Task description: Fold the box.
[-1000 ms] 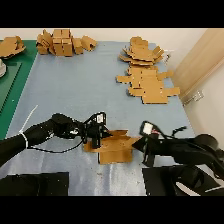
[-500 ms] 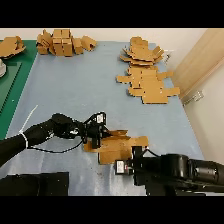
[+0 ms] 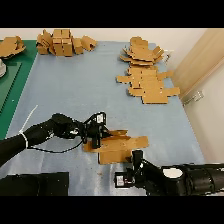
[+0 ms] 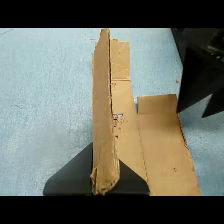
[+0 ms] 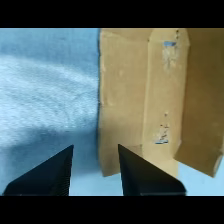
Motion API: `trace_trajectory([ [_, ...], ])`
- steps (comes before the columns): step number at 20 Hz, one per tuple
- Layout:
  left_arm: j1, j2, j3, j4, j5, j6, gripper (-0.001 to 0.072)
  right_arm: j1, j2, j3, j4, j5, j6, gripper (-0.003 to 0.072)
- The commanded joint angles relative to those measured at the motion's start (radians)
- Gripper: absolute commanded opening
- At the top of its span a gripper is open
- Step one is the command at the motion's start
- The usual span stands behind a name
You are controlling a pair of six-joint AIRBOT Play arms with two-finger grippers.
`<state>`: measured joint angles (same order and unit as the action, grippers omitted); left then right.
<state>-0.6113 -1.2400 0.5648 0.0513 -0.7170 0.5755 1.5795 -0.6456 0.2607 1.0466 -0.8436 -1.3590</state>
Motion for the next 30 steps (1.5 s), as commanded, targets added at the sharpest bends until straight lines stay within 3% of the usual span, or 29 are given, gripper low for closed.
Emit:
trace_trajectory([
  [1,0.000,0.000,-0.001,0.000,0.000,0.000,0.0016,0.003,-0.048,-0.003,-0.132,-0.002,0.028,0.0420],
  [16,0.000,0.000,-0.001,0.000,0.000,0.000,0.0016,0.003,-0.109,-0.003,-0.159,0.039,0.061,0.0418],
  [30,0.000,0.000,-0.001,0.000,0.000,0.000,0.0016,0.003,-0.107,0.026,-0.284,0.015,0.173,0.0417],
])
